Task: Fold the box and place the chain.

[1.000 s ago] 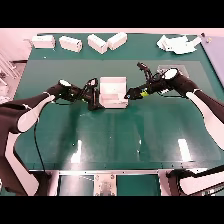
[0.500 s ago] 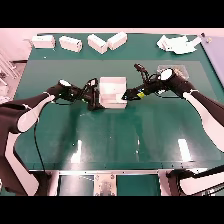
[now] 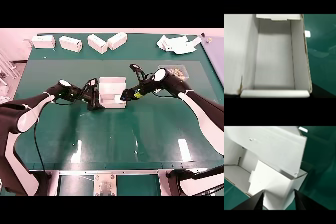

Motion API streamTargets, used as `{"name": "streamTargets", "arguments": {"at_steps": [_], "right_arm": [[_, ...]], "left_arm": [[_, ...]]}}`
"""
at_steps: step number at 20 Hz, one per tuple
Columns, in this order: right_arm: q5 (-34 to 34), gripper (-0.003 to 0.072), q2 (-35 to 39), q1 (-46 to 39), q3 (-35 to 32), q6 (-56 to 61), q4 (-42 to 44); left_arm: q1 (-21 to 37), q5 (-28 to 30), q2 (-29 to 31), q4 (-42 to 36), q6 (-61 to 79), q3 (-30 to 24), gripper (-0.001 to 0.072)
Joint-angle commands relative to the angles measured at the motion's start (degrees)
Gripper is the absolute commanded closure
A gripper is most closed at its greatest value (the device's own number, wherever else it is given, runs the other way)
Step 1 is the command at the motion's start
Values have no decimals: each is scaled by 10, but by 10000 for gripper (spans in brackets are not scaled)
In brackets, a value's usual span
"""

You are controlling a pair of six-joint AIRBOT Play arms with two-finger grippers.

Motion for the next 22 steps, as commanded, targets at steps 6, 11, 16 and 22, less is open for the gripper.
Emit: {"name": "streamTargets", "arguments": {"at_steps": [6, 11, 16, 22], "right_arm": [[-12, 234, -1, 25, 9, 80, -87], [-17, 234, -17, 34, 9, 130, -131], [-35, 234, -23, 51, 14, 135, -133], [-24, 234, -26, 66, 34, 200, -193]], "left_arm": [[0, -2, 0, 1, 0, 1, 75], [0, -2, 0, 1, 0, 1, 75], [0, -3, 0, 0, 0, 1, 75], [0, -4, 0, 0, 0, 1, 75]]}}
